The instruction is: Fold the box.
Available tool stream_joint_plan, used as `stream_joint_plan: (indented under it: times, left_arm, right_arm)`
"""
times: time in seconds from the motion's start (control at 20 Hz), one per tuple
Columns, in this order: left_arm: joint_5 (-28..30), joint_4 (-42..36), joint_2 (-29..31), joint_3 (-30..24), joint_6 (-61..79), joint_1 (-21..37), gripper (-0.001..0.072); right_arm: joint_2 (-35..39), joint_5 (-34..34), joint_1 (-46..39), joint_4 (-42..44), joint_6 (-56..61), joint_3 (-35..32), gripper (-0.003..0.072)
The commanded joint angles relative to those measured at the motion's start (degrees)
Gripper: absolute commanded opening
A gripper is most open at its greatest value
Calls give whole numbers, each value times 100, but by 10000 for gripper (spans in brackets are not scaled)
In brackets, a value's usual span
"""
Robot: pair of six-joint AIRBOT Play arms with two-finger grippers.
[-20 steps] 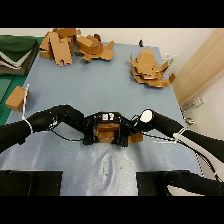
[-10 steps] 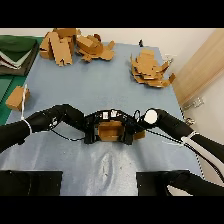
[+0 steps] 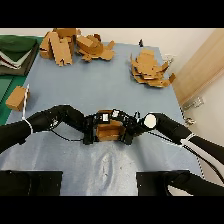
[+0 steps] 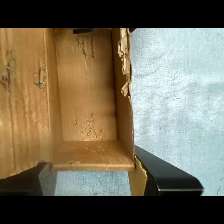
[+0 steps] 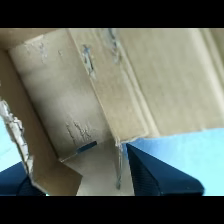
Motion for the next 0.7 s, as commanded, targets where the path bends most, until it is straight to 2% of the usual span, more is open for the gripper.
stream_joint_plan:
  times: [0.0,0.35,0.65]
  left_arm:
    - [-61,-33,7,7,-4,2,175]
    - [-63,-33,7,7,-4,2,174]
    - [-107,-33,7,7,-4,2,174]
  right_arm:
    - [-20,26,0,-269,369,-28,720]
    - [459,238,0,-680,769,-28,720]
    - [704,415,0,-675,907,-28,720]
